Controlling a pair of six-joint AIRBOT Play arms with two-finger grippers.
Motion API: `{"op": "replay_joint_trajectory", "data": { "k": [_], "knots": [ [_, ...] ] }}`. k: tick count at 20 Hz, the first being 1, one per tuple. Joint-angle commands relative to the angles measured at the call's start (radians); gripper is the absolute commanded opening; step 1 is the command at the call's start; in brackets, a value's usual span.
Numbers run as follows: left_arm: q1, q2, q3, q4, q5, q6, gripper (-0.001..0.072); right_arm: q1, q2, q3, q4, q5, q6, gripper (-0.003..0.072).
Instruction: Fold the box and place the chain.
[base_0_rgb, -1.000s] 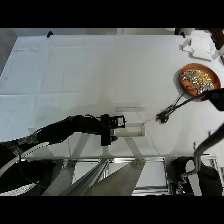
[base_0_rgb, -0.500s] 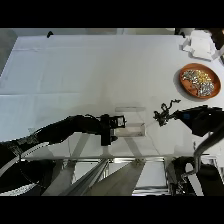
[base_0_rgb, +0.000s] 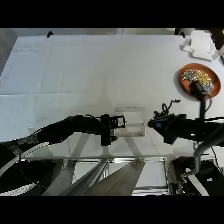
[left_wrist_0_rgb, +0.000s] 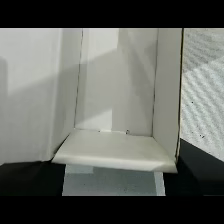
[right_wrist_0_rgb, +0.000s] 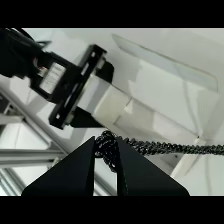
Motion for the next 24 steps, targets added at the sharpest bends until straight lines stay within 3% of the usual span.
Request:
{"op": "replay_joint_trajectory", "data": {
  "k": [1,7,10,15,16,17,18,21,24],
  "knots": [
    [0.0,0.001,0.0,0.0,0.0,0.0,0.0314,0.14,-0.05,-0.147,0.014,-0.22,0.022,0.0015],
    [0.0,0.001,0.0,0.0,0.0,0.0,0.0314,0.373,-0.34,-0.182,0.046,-0.553,0.022,0.0015],
    [0.0,0.001,0.0,0.0,0.0,0.0,0.0314,0.399,-0.45,-0.182,0.052,-0.572,0.022,0.0015],
    [0.0,0.001,0.0,0.0,0.0,0.0,0.0314,0.399,-0.467,-0.182,0.052,-0.642,0.022,0.0019],
    [0.0,0.001,0.0,0.0,0.0,0.0,0.0314,0.399,-0.467,-0.182,0.051,-0.653,0.021,0.0075],
    [0.0,0.001,0.0,0.0,0.0,0.0,0.0314,0.399,-0.467,-0.182,0.051,-0.661,0.021,0.0221],
    [0.0,0.001,0.0,0.0,0.0,0.0,0.0314,0.399,-0.467,-0.182,0.051,-0.672,0.021,0.0298],
    [0.0,0.001,0.0,0.0,0.0,0.0,0.0314,0.399,-0.455,-0.177,0.051,-0.685,0.022,0.0298],
    [0.0,0.001,0.0,0.0,0.0,0.0,0.0314,0.366,-0.436,-0.124,0.015,-0.568,0.021,0.0298]
  ]
}}
